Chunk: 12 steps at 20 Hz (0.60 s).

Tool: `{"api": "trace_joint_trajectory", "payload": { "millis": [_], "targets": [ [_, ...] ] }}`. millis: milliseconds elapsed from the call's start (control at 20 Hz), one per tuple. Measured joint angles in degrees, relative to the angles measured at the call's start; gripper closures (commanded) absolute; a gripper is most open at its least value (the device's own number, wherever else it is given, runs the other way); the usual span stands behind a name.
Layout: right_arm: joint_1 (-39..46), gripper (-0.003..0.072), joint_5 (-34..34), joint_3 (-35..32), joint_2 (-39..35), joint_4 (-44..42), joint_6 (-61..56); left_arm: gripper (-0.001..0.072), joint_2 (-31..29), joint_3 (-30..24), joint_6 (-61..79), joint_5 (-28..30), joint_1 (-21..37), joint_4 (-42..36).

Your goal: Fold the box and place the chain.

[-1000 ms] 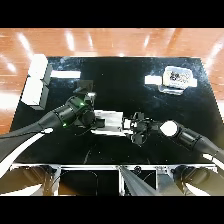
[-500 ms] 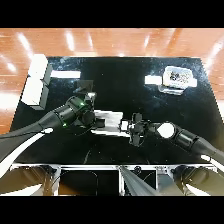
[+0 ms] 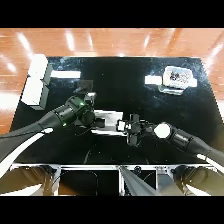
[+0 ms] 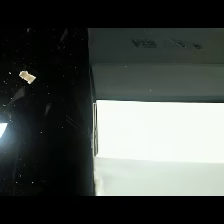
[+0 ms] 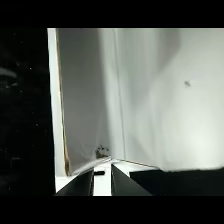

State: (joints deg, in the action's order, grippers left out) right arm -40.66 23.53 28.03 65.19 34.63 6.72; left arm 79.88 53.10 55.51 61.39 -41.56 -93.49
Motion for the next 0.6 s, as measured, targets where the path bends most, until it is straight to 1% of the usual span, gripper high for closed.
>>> {"api": "trace_joint_trajectory", "payload": {
  "millis": [300,350,400,450,600],
  "targets": [
    [-1.9,0.0551,-1.9,1.1,2.0,-2.9,0.2,0.0688,0.0,0.0,0.1,-0.1,0.0,-0.2],
    [-2.0,0.05,-2.1,1.2,2.3,-3.4,0.2,0.0688,0.0,0.0,0.0,-0.1,0.0,-0.2],
    [-2.1,0.033,-2.1,1.3,2.4,-3.7,0.2,0.0688,0.0,0.0,0.0,-0.1,0.0,-0.2],
    [-2.1,0.0256,-2.0,1.3,2.5,-3.9,0.2,0.0688,0.0,0.0,0.0,-0.1,0.0,-0.2],
    [-2.2,0.0257,-1.9,1.4,2.7,-4.3,0.2,0.0688,0.0,0.0,0.0,-0.1,0.0,-0.2]
  ]
}}
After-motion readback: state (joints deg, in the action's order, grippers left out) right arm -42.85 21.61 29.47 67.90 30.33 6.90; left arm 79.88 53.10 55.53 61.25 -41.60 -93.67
